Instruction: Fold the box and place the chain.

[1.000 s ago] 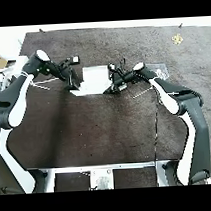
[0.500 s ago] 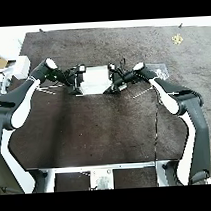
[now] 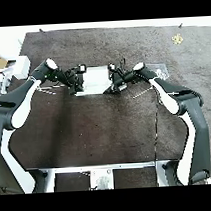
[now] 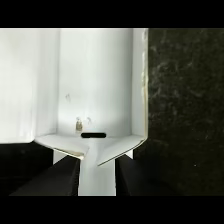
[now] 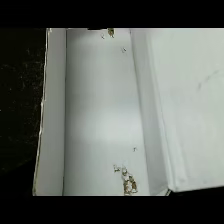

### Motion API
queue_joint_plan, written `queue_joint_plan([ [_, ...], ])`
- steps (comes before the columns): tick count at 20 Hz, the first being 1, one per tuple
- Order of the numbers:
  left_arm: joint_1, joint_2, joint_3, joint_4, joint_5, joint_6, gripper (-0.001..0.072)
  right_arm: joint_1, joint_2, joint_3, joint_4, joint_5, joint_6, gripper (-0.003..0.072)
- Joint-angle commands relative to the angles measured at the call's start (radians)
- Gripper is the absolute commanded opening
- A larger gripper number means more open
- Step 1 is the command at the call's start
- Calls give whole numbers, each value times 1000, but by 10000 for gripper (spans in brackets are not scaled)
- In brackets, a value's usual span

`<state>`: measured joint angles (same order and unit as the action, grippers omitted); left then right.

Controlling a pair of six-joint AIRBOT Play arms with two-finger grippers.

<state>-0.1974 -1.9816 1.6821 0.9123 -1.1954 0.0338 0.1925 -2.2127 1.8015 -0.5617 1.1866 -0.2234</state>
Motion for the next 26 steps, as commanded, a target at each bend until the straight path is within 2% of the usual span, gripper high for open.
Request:
queue_joint_plan([
  [1, 0, -4, -1, -94, -40, 2, 235, 0, -1, 0, 0, 0, 0, 438],
  [5, 0, -32, 0, -198, -18, 31, 235, 0, -1, 0, 0, 0, 0, 439],
  [8, 0, -42, -2, -206, 16, 30, 235, 0, -1, 0, 0, 0, 0, 439],
  [13, 0, -47, -5, -227, 6, 28, 238, 0, -1, 0, 0, 0, 0, 439],
  [14, 0, -46, -5, -227, 6, 28, 283, 0, -1, 0, 0, 0, 0, 439],
  [15, 0, -46, -5, -227, 7, 27, 493, 0, -1, 0, 0, 0, 0, 439],
  [16, 0, -47, -5, -227, 10, 27, 648, 0, -1, 0, 0, 0, 0, 439],
  [17, 0, -46, -5, -227, 8, 27, 692, 0, -1, 0, 0, 0, 0, 438],
  [23, 0, -45, -4, -216, 2, 14, 684, 0, -1, 0, 0, 0, 0, 438],
  [26, 13, -39, -1, -201, -14, -42, 241, 0, -1, 0, 0, 0, 0, 439],
])
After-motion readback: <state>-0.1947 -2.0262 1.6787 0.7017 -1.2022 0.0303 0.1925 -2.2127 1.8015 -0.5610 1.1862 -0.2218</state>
